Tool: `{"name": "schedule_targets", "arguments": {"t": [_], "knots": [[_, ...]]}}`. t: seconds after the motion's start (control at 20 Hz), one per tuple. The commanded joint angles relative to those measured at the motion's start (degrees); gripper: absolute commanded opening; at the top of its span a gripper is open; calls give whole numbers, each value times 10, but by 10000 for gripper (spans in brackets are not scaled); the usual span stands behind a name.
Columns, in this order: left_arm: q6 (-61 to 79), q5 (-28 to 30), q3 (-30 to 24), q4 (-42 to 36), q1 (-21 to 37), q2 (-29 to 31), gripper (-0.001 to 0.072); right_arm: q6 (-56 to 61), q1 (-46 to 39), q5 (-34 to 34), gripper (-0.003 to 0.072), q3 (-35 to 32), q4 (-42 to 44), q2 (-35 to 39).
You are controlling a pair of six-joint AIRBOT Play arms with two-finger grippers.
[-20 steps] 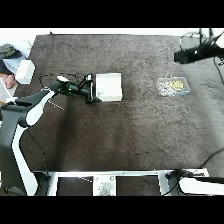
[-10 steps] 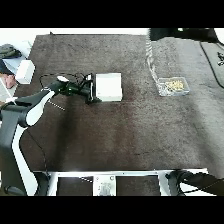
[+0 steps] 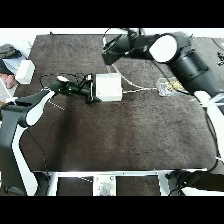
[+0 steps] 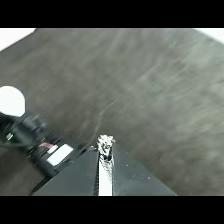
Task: Fold the box and place the chain.
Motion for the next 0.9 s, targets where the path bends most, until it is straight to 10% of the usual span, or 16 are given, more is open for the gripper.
{"name": "schedule_targets", "arguments": {"t": [0.0,0.35,0.5,0.85], "knots": [[0,0,0,0,0,0,407,5,23,24,-17,-1,11,-48],[0,0,0,0,0,0,407,50,-3,20,-16,-36,-11,-139],[0,0,0,0,0,0,407,56,-30,56,381,-36,-13,-147],[0,0,0,0,0,0,407,94,-158,105,272,-167,-13,-36]]}}
